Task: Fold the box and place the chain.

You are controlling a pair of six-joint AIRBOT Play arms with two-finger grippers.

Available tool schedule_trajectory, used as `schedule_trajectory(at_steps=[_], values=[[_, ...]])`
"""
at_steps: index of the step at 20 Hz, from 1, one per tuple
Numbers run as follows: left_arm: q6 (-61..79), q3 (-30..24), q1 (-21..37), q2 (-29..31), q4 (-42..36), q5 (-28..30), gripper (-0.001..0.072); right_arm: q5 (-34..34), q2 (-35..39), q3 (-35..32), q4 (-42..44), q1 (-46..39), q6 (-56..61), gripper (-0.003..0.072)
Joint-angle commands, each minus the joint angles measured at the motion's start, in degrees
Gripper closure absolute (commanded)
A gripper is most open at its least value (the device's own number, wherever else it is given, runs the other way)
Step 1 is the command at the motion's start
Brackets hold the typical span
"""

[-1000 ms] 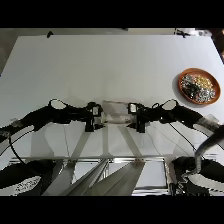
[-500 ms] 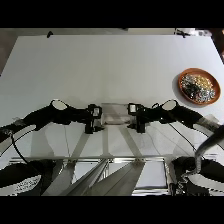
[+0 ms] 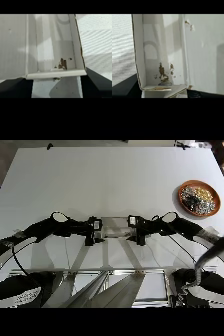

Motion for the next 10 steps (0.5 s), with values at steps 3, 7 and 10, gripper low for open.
schedule_trajectory(at_steps=[3, 7, 10], values=[[0.04, -0.02, -0.09, 0.04, -0.15, 0.81, 0.0343, -0.13, 0.0, 0.07, 0.09, 0.0, 0.07, 0.0241], [0.04, -0.02, -0.07, 0.04, -0.15, 3.91, 0.0457, -0.13, 0.0, 0.07, 0.09, 0.0, 0.07, 0.0241], [0.02, -0.02, -0.07, 0.04, -0.15, 3.85, 0.0456, -0.13, 0.0, 0.07, 0.09, 0.0, 0.04, 0.0241]])
